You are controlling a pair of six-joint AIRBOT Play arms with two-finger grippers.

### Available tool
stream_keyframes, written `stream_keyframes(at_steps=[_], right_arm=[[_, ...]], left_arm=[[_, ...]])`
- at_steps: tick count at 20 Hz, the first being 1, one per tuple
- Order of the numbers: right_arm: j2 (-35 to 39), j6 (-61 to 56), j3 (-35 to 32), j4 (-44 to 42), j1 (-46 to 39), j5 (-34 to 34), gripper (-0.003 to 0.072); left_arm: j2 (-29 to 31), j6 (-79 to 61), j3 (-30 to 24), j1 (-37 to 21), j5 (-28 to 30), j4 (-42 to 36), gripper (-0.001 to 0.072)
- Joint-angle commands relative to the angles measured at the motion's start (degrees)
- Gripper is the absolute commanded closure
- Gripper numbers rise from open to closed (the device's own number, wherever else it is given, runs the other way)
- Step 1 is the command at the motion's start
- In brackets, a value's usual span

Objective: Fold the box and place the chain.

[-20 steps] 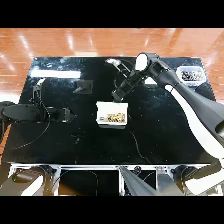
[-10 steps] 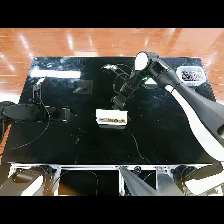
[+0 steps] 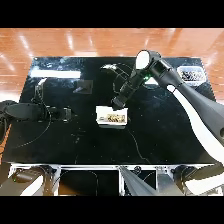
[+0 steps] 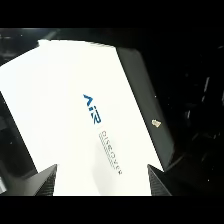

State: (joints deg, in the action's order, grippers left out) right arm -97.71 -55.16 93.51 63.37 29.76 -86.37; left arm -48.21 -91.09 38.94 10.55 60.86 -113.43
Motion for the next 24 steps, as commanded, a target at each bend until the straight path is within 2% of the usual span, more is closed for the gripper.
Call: stream_keyframes(at_steps=[1,4,5,6,14,24], right_arm=[[0.04,1.20,-0.68,4.17,1.31,0.48,-0.0021],[-0.28,1.68,-1.16,5.70,2.40,0.87,-0.0019],[-0.31,1.95,-1.16,5.70,2.64,1.31,0.0076],[-0.31,2.73,-1.16,5.66,2.86,1.36,0.0222],[-0.31,2.75,-1.16,6.27,3.96,1.79,0.0219],[-0.28,-0.46,-1.16,16.83,8.92,4.15,0.0220]], left_arm=[[-0.76,0.00,-0.02,0.02,0.07,0.02,0.0093],[-1.33,0.00,-0.02,0.02,0.04,0.00,0.0093],[-1.40,0.02,-0.02,0.02,0.07,0.00,0.0092],[-1.40,0.02,-0.02,0.02,0.09,0.00,0.0093],[-1.40,0.00,-0.02,0.02,0.07,0.02,0.0093],[-1.40,0.00,-0.02,0.02,-0.04,0.04,0.0093]])
